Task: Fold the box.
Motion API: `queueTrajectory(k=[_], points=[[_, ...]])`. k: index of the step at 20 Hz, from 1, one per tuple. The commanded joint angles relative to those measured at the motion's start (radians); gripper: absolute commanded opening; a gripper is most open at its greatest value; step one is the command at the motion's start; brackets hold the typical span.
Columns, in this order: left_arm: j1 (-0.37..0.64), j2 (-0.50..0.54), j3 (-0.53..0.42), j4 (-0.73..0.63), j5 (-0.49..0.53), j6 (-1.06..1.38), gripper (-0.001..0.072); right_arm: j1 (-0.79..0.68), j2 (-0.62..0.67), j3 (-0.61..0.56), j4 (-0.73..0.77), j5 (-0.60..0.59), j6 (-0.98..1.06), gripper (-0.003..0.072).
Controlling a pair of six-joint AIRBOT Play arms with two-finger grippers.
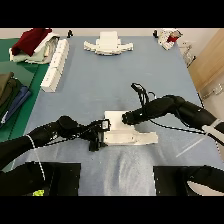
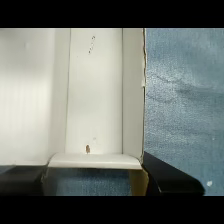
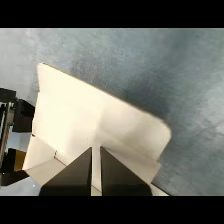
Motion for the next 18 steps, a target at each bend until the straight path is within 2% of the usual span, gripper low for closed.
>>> queueTrajectory(k=[1, 6, 7, 9, 10, 11, 12, 15, 18], points=[[0.0, 0.0, 0.001, 0.0, 0.0, 0.0, 0.0505, 0.0, 0.14, 0.007, -0.134, -0.092, -0.015, 0.0079], [0.0, 0.0, 0.001, 0.0, 0.0, -0.001, 0.0505, 0.013, 0.328, -0.093, -0.134, -0.291, -0.295, 0.008], [0.0, 0.0, 0.001, 0.0, 0.0, 0.0, 0.0505, 0.013, 0.358, -0.126, -0.135, -0.323, -0.365, 0.0142], [0.0, 0.0, 0.001, 0.0, 0.0, -0.001, 0.0505, 0.013, 0.389, -0.175, -0.18, -0.329, -0.455, 0.0569], [0.0, 0.0, 0.001, 0.0, 0.0, -0.001, 0.0505, 0.013, 0.389, -0.192, -0.2, -0.322, -0.52, 0.0613], [0.0, 0.0, 0.001, 0.0, 0.0, -0.001, 0.0506, 0.013, 0.383, -0.209, -0.224, -0.296, -0.59, 0.0621], [0.0, 0.0, 0.001, 0.0, 0.0, -0.001, 0.0505, 0.013, 0.373, -0.223, -0.237, -0.266, -0.673, 0.0709], [0.0, 0.0, 0.001, 0.0, 0.0, -0.001, 0.0505, 0.013, 0.328, -0.248, -0.249, -0.146, -0.874, 0.0713], [0.0, 0.0, 0.001, 0.0, 0.0, -0.001, 0.0506, 0.013, 0.27, -0.248, -0.249, -0.08, -0.958, 0.0712]])
